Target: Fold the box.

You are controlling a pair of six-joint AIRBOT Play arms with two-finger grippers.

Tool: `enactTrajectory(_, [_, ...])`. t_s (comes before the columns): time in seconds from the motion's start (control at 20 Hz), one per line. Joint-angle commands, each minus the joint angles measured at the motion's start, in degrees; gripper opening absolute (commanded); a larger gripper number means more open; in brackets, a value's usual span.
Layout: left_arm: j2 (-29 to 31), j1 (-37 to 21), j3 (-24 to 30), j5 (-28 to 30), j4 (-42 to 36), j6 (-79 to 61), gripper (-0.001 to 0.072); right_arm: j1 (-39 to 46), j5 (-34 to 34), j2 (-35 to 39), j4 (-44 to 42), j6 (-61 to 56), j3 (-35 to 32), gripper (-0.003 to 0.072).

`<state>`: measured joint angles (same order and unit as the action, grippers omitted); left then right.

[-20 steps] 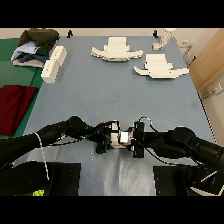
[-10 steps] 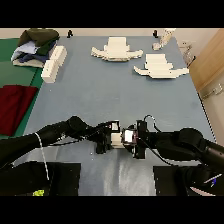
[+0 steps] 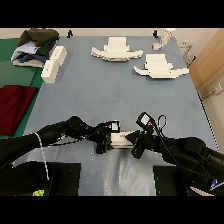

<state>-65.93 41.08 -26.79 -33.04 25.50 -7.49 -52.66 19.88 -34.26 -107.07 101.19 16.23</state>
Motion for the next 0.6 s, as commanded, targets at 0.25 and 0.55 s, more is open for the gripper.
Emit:
enactTrajectory(0.25, [0.0,0.0,0.0,0.0,0.0,0.0,0.0514,-1.0,-6.2,0.3,-2.5,-5.3,-5.7,0.0002])
enactTrajectory(0.55, [0.0,0.0,0.0,0.0,0.0,0.0,0.0514,-1.0,-6.0,-2.2,-2.4,-5.2,-7.6,0.0003])
